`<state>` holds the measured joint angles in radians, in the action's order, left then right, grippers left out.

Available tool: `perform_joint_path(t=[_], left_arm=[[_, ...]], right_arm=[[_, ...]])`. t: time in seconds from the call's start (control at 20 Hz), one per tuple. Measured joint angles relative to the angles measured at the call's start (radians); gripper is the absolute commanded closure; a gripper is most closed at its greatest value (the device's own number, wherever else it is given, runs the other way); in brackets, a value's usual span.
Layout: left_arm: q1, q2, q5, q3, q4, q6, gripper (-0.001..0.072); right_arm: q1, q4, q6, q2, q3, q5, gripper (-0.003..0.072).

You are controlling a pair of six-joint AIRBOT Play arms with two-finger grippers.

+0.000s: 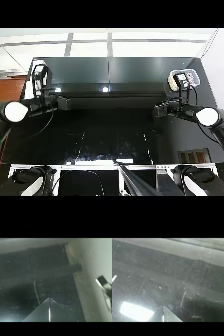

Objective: Fold the box and place the chain.

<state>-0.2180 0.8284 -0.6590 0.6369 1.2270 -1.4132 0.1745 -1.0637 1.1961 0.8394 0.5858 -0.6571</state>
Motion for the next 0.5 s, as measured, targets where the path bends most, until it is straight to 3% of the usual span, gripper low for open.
perform_joint_path(t=[0.5], left_arm=[[-0.005, -0.043, 0.063, -0.075, 0.012, -0.016, 0.0681]], right_arm=[[0.003, -0.01, 0.001, 0.006, -0.007, 0.01, 0.067]])
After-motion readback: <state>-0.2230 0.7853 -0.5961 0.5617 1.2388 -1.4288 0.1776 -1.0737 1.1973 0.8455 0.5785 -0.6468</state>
